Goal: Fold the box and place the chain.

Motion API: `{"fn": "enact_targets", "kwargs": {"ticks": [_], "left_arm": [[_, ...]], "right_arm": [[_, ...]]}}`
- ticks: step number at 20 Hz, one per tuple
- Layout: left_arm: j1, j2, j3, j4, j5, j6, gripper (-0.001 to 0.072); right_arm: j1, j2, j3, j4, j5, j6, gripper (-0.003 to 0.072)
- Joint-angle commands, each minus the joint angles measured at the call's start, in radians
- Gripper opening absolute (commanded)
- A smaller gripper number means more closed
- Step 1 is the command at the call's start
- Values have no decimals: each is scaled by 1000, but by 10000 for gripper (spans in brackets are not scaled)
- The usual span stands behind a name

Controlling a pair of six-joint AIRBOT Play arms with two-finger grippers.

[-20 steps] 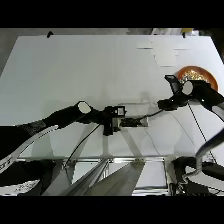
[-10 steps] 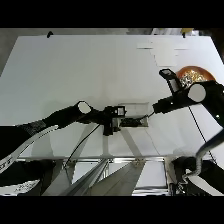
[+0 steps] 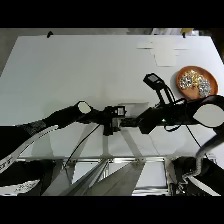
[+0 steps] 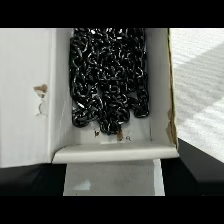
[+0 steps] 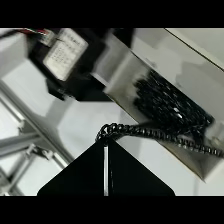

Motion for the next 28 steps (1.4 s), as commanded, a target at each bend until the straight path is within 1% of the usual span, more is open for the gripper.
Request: {"fn": "enact_targets", "kwargs": {"ticks": [1,2,3,5,6,8,9,11,14,16,19,21,22,23,24,25,28], "left_arm": [[0,0,0,0,0,0,270],[0,0,0,0,0,0,270],[0,0,0,0,0,0,270],[0,0,0,0,0,0,270],[0,0,0,0,0,0,270],[0,0,0,0,0,0,270],[0,0,0,0,0,0,270],[0,0,0,0,0,0,270],[0,0,0,0,0,0,270],[0,0,0,0,0,0,270],[0,0,0,0,0,0,270],[0,0,0,0,0,0,270],[0,0,0,0,0,0,270],[0,0,0,0,0,0,270],[0,0,0,0,0,0,270],[0,0,0,0,0,0,270],[0,0,0,0,0,0,270]], "right_arm": [[77,-14,1,18,-134,-1,17],[77,-31,0,6,-138,-1,19],[77,-48,0,-18,-136,0,42],[77,-79,0,-76,-136,0,257],[74,-85,0,-96,-139,-1,329],[40,-80,8,-126,-146,0,326],[9,-77,18,-137,-144,-1,307],[-82,-69,39,-147,-145,-1,228],[-249,-69,46,-209,-153,0,147],[-348,-75,46,-264,-180,0,16],[-460,-118,45,-283,-219,0,16],[-496,-174,40,-304,-214,-1,17],[-500,-204,33,-320,-214,0,36],[-500,-240,24,-334,-214,-1,120],[-499,-272,13,-342,-214,-1,220],[-500,-306,3,-350,-220,-1,278],[-499,-387,-5,-365,-237,-2,278]]}}
